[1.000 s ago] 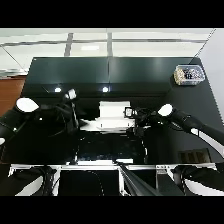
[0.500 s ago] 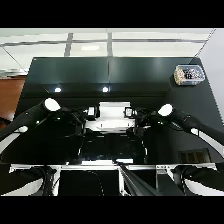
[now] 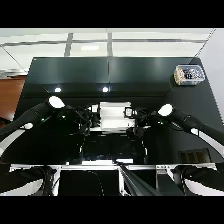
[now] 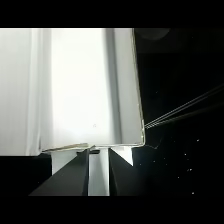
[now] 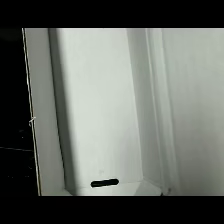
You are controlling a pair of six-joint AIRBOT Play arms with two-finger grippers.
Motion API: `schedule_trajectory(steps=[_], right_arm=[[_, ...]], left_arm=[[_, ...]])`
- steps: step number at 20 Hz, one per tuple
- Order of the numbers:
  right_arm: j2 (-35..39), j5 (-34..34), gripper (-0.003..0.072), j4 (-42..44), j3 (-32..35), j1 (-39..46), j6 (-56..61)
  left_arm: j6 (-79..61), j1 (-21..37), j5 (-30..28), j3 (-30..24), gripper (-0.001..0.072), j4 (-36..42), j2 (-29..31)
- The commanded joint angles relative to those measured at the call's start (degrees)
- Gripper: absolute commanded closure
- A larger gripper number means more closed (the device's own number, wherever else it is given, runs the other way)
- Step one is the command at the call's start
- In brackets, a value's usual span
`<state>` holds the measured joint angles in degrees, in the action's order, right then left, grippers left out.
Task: Fold the box and place the chain.
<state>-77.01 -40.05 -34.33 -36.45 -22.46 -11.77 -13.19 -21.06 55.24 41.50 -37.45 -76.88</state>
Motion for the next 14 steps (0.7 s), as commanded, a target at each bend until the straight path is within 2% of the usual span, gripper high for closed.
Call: schedule_trajectory(steps=[1, 4, 8, 14], right_arm=[[-0.04, 0.00, 0.0550, 0.00, -0.02, -0.07, -0.02], [-0.04, 0.00, 0.0550, 0.00, -0.02, -0.07, -0.02], [-0.04, 0.00, 0.0550, 0.00, -0.02, -0.07, -0.02], [-0.04, 0.00, 0.0550, 0.00, -0.02, -0.07, -0.02]], left_arm=[[-0.09, -0.09, 2.12, 0.13, 0.0577, 1.40, -0.11], [-0.11, -0.81, -0.48, 0.04, 0.0576, 2.86, -0.15], [-0.13, -3.37, -5.57, 0.04, 0.0565, 8.48, -2.14], [0.09, -4.37, -5.75, 0.50, 0.0567, 9.60, -3.50]])
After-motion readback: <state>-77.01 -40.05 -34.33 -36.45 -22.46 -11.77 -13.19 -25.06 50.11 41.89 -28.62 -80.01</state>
